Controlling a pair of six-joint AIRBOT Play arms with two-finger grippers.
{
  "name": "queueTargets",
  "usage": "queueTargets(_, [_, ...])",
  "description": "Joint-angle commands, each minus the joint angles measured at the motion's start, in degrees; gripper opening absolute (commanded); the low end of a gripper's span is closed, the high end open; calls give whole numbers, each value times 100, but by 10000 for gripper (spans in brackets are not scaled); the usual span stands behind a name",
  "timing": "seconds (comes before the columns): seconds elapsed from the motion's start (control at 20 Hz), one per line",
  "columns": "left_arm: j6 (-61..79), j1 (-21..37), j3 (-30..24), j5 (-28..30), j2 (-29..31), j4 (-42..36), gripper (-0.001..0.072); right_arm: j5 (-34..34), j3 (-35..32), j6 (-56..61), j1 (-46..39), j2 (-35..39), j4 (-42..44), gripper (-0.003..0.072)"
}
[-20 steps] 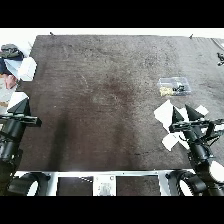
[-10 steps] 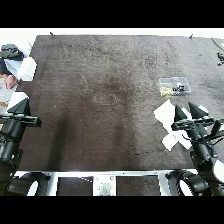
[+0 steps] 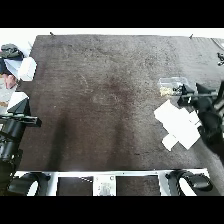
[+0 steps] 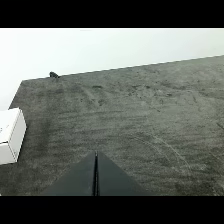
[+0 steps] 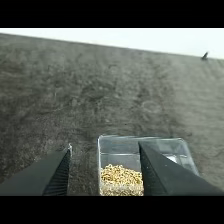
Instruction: Fold the box and place the chain.
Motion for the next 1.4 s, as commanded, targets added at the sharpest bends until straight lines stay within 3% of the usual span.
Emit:
queueTargets(0.0, [2,0,4,0,2,0,12,2618,1078,343,-1517,-1622,-247,475])
queueTargets(0.15, [2,2,4,0,2,0,11,4575,2221,1670,-2916,-2623,-2024,475])
queueTargets(0.4, [2,0,4,0,2,2,11,5698,3974,2892,-4120,-3853,-3991,475])
queueTargets(0.7, [2,2,4,0,2,2,12,7147,6227,3458,-4301,-5783,-6216,473])
queueTargets(0.8, [2,2,4,0,2,0,11,7866,7071,3547,-4301,-6548,-6404,473])
queueTargets(0.95, [2,0,4,0,2,0,12,8011,7556,3471,-4299,-7228,-6524,430])
queueTargets(1.35, [2,2,4,2,2,0,11,8883,7823,3254,-4301,-8179,-6461,432])
